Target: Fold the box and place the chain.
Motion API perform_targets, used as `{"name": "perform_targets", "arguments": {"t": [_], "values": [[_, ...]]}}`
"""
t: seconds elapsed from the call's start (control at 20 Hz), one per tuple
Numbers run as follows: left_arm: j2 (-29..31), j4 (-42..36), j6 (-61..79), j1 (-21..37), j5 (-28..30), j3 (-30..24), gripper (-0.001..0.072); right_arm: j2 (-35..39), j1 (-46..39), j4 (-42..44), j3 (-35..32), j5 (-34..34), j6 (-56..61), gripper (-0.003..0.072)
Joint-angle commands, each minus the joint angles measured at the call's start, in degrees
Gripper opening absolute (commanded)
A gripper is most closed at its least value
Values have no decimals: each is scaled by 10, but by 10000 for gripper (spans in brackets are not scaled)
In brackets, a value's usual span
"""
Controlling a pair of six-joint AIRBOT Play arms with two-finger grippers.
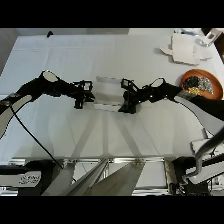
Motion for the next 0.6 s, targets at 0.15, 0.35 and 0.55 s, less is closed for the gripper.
{"name": "perform_targets", "arguments": {"t": [0.15, 0.35, 0.55], "values": [[-1, -26, 0, 0, -24, 0, 188, 0, 1, 0, 0, 0, 0, 528], [-2, -26, -7, 0, -22, 0, 426, 0, 1, 0, 0, 0, 0, 528], [-2, -26, -7, 0, -22, 0, 410, 0, 1, 0, 0, 0, 0, 528]]}}
